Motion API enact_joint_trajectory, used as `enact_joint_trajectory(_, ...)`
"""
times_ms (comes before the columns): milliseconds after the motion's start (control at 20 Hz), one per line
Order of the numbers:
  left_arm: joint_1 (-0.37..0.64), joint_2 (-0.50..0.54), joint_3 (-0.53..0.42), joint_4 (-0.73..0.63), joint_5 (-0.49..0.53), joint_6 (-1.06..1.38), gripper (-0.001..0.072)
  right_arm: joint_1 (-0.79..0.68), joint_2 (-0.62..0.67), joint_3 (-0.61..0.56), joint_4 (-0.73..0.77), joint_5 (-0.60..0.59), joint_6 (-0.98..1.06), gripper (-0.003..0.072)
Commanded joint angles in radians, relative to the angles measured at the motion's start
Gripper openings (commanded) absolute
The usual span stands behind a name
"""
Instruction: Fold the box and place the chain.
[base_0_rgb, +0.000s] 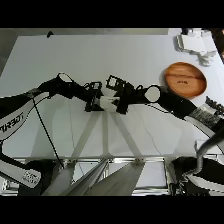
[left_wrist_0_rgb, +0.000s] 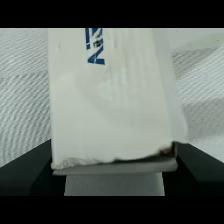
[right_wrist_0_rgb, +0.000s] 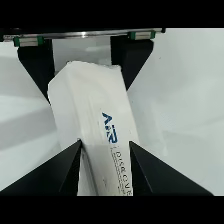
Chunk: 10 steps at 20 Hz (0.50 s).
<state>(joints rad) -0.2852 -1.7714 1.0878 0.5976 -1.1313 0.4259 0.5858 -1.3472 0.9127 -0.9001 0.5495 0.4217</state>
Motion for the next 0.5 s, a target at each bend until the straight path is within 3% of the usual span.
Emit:
enact_joint_trajectory(0,0.001,0.0,0.0,0.002,-0.003,0.0,0.0259,0.001,0.01,-0.001,-0.002,0.003,0.0,0.0286)
enact_joint_trajectory(250,0.001,0.0,0.0,0.002,-0.003,0.0,0.0259,0.001,-0.002,-0.001,-0.01,-0.005,0.0,0.0263)
enact_joint_trajectory(450,0.001,0.001,0.0,0.002,-0.003,0.0,0.0259,0.001,-0.021,-0.002,-0.005,-0.076,0.073,0.0263)
